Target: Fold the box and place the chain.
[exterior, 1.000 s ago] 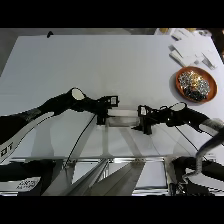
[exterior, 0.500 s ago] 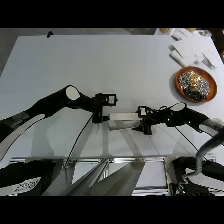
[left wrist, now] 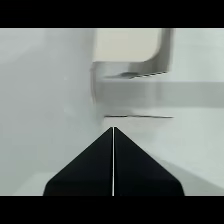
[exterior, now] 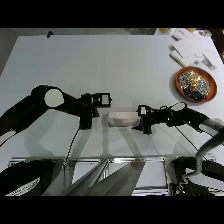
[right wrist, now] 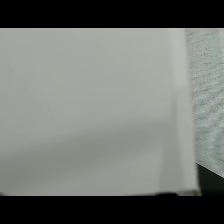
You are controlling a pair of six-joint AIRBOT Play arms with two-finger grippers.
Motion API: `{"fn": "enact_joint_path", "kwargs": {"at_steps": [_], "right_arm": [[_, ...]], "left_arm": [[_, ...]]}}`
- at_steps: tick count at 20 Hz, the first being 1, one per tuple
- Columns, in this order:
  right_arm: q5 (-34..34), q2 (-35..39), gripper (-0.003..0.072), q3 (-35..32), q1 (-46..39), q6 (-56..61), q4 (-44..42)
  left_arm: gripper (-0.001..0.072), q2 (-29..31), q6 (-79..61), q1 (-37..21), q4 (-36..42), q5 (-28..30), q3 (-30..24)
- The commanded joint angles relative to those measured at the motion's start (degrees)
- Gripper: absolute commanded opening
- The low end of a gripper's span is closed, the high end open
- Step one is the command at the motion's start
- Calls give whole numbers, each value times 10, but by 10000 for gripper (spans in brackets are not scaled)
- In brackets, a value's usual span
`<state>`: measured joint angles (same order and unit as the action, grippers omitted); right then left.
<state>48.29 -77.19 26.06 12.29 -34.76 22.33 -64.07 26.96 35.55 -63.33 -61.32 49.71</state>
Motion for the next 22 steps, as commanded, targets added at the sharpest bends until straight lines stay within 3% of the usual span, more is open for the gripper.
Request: {"fn": "enact_joint_path", "kwargs": {"at_steps": [1, 5, 8, 12, 18, 22], "right_arm": [[3, 0, 297, 0, 0, -2, 2], [3, 0, 297, 0, 0, -2, 2], [3, 0, 297, 0, 0, -2, 2], [3, 0, 297, 0, 0, -2, 2], [3, 0, 297, 0, 0, -2, 2], [3, 0, 297, 0, 0, -2, 2]], "left_arm": [[4, 16, 31, 61, 36, -6, 0], [9, -30, 28, 125, 118, 184, 0], [9, -86, 42, 123, 153, 308, -1], [9, -146, 192, 102, 166, 438, -1], [9, -199, 259, 87, 165, 428, -1], [8, -173, 256, 86, 139, 390, 0]]}}
